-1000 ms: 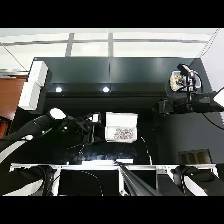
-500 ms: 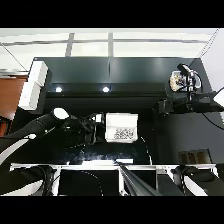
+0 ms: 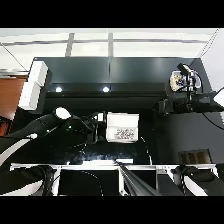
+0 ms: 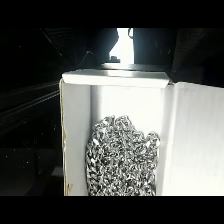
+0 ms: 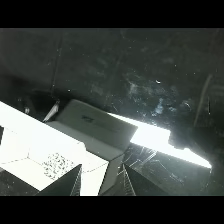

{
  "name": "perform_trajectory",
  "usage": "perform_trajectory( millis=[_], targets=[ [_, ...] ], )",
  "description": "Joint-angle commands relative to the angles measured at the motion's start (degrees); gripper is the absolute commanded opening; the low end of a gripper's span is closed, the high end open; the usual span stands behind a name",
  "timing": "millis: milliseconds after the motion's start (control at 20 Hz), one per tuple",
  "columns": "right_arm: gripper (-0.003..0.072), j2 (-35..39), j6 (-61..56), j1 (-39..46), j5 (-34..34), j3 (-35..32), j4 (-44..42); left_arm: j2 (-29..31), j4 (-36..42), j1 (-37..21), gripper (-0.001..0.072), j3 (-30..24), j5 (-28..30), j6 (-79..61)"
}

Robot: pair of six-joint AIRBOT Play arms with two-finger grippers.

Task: Fold the box and place the chain.

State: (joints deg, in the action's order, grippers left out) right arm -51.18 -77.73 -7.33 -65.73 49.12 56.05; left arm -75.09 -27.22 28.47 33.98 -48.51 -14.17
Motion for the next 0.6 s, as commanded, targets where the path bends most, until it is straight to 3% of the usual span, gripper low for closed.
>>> perform_trajectory(
  millis=[0,550],
  targets=[
    [0.0325,0.04,-0.02,0.00,0.02,0.04,0.00,-0.04,0.04,0.07,0.0707,0.07,0.35,0.22],
    [0.0325,0.04,-0.02,0.00,-0.02,0.04,1.09,-1.18,-0.81,3.63,0.0705,1.53,2.34,1.36]
  ],
)
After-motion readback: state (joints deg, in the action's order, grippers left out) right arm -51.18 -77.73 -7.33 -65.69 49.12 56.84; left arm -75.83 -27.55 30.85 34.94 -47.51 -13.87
